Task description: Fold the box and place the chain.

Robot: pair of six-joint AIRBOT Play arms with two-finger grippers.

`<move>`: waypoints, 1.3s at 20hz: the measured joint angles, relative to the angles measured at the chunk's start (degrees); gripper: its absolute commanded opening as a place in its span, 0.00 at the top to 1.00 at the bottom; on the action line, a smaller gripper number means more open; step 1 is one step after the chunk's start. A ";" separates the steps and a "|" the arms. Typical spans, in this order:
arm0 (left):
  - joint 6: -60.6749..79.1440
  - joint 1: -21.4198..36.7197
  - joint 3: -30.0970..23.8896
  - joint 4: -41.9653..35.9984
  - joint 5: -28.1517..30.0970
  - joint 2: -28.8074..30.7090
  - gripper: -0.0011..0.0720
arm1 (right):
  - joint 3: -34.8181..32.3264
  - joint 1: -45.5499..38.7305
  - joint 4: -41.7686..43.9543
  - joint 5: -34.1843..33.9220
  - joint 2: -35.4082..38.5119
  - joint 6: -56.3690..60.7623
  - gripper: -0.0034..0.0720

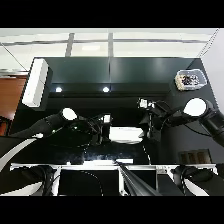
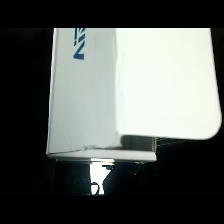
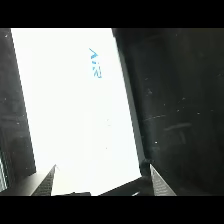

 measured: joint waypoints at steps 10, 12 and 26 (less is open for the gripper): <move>0.02 0.00 0.00 0.00 -0.02 0.00 0.51 | -1.31 3.02 2.12 -2.75 -0.31 -3.23 0.32; 0.00 0.00 0.00 -0.02 0.00 0.00 0.51 | -1.38 3.23 2.14 -3.21 -0.35 -3.30 0.32; -0.07 0.00 0.00 -0.02 0.02 0.00 0.51 | -3.21 3.45 2.25 -4.48 -0.35 -3.21 0.69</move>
